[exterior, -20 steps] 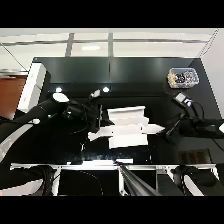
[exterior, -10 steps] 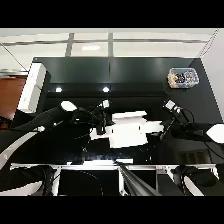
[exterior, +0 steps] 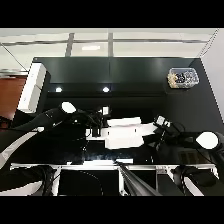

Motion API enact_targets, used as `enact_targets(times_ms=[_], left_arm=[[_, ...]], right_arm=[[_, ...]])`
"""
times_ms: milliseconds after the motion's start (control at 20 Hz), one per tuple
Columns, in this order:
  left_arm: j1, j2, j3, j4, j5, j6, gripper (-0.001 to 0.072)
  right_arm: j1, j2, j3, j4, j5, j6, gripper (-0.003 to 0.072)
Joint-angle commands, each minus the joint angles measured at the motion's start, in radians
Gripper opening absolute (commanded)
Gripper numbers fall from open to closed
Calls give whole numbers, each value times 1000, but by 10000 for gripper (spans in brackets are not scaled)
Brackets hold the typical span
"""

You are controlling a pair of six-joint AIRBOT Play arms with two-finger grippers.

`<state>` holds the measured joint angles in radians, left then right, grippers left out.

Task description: Fold the box and place the chain.

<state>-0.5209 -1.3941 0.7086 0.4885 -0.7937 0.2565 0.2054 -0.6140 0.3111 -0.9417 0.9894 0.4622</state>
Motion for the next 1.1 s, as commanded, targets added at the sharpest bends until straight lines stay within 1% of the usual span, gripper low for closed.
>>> enact_targets(times_ms=[0,150,350,450,550,650,750,1050], left_arm=[[-10,1,-1,62,-4,24,28],[-10,1,0,61,9,22,28],[-10,1,0,61,9,22,28],[-10,1,0,61,9,22,28],[-10,1,0,61,9,22,28],[-10,1,0,61,9,22,28],[-10,1,0,61,9,22,28],[-10,1,0,61,9,22,28]], right_arm=[[45,0,-45,24,-8,-77,718],[103,-12,-54,22,-55,-113,718],[183,-119,-53,26,-90,-201,718],[229,-157,-53,31,-126,-209,718],[269,-165,-53,38,-192,-209,717],[294,-165,-53,84,-259,-209,717],[298,-166,-53,122,-302,-209,717],[299,-171,-53,175,-317,-209,718]])
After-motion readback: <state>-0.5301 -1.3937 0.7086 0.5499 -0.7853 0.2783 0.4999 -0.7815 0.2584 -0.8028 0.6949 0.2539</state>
